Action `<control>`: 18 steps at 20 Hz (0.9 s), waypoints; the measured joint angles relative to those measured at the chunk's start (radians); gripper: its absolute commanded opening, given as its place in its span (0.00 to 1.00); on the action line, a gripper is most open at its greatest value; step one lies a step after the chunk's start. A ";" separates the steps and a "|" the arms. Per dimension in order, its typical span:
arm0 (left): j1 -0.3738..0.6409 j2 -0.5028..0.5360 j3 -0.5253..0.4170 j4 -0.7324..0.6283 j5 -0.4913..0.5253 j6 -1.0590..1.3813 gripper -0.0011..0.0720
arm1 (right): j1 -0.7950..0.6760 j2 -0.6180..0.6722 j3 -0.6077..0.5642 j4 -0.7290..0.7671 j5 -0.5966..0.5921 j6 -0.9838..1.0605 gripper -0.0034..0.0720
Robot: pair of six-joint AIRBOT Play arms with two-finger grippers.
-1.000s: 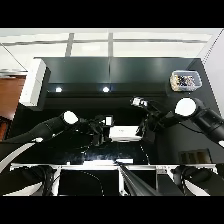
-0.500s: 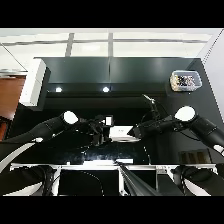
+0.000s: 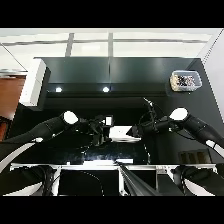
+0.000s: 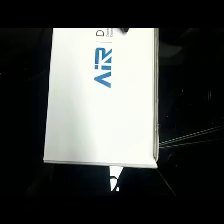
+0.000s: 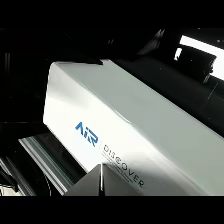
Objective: Fold the box and place the chain.
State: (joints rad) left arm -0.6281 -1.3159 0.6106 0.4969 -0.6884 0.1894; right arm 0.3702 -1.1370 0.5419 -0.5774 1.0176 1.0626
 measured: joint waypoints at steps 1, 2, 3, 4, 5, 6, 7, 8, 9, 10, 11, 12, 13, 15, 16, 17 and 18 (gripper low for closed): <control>0.000 0.000 0.000 0.000 0.000 0.000 0.56 | 0.000 -0.003 -0.001 -0.005 -0.001 0.000 0.10; 0.000 0.000 0.000 0.000 0.000 0.000 0.56 | 0.000 -0.005 -0.001 -0.008 -0.001 0.000 0.10; 0.000 0.000 0.000 0.000 0.000 0.000 0.56 | 0.000 -0.006 -0.001 -0.014 0.002 0.000 0.11; 0.000 0.000 0.000 0.000 0.000 0.000 0.56 | -0.001 -0.007 0.003 -0.014 0.006 -0.001 0.11; 0.000 0.000 0.000 0.000 0.000 0.001 0.56 | -0.001 -0.006 0.007 -0.016 0.013 -0.002 0.11; 0.000 0.000 0.000 0.000 0.000 0.003 0.56 | -0.003 -0.002 0.018 -0.023 0.029 -0.006 0.11; 0.000 0.000 0.000 0.000 0.000 0.002 0.56 | -0.010 0.006 0.034 -0.039 0.060 -0.012 0.11; 0.000 0.000 0.000 0.000 0.000 0.002 0.56 | -0.022 0.018 0.054 -0.045 0.087 -0.016 0.11; 0.000 0.000 0.000 0.000 0.000 0.002 0.57 | -0.043 0.037 0.085 -0.016 0.110 -0.020 0.11; 0.000 0.000 0.000 0.000 0.000 0.002 0.59 | -0.069 0.056 0.114 -0.003 0.134 -0.023 0.11; 0.000 0.001 0.000 0.000 0.000 -0.001 0.75 | -0.105 0.080 0.146 -0.006 0.164 -0.024 0.11; 0.000 0.005 0.001 0.003 0.002 -0.003 0.99 | -0.145 0.106 0.179 0.010 0.181 -0.027 0.11; 0.000 0.013 0.001 0.009 0.000 -0.007 0.98 | -0.187 0.129 0.204 0.012 0.203 -0.027 0.11; 0.000 0.039 0.002 0.008 0.001 -0.033 0.99 | -0.277 0.174 0.243 0.020 0.240 -0.029 0.11; 0.000 0.058 0.002 0.020 -0.004 -0.052 0.99 | -0.321 0.192 0.254 0.019 0.262 -0.030 0.11; 0.000 0.080 0.002 0.040 -0.012 -0.077 0.99 | -0.359 0.205 0.262 0.017 0.280 -0.030 0.11; 0.000 0.107 0.002 0.075 -0.031 -0.110 0.99 | -0.394 0.215 0.268 0.021 0.295 -0.030 0.11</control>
